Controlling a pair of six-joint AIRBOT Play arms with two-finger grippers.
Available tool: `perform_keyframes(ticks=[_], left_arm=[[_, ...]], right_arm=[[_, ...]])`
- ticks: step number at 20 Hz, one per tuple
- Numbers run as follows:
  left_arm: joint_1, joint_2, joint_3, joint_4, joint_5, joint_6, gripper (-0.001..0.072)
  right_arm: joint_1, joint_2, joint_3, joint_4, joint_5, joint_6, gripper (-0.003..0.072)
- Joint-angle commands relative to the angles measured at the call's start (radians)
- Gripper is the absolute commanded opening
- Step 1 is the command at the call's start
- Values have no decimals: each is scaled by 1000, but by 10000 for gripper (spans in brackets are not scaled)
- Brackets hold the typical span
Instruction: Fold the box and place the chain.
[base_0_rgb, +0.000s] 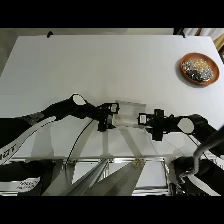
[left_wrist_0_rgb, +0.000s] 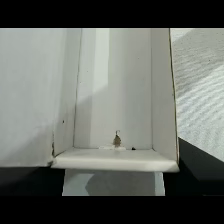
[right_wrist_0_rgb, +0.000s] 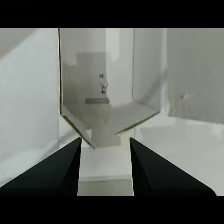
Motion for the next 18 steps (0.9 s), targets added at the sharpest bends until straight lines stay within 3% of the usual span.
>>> perform_keyframes(ticks=[1,13,18], left_arm=[[0,1,-1,0,0,0,273],[0,1,-1,0,0,0,273],[0,1,-1,0,0,0,273]], right_arm=[[0,-18,0,48,-33,-74,251],[42,-21,0,159,-71,-131,236],[46,-21,0,172,-97,-171,179]])
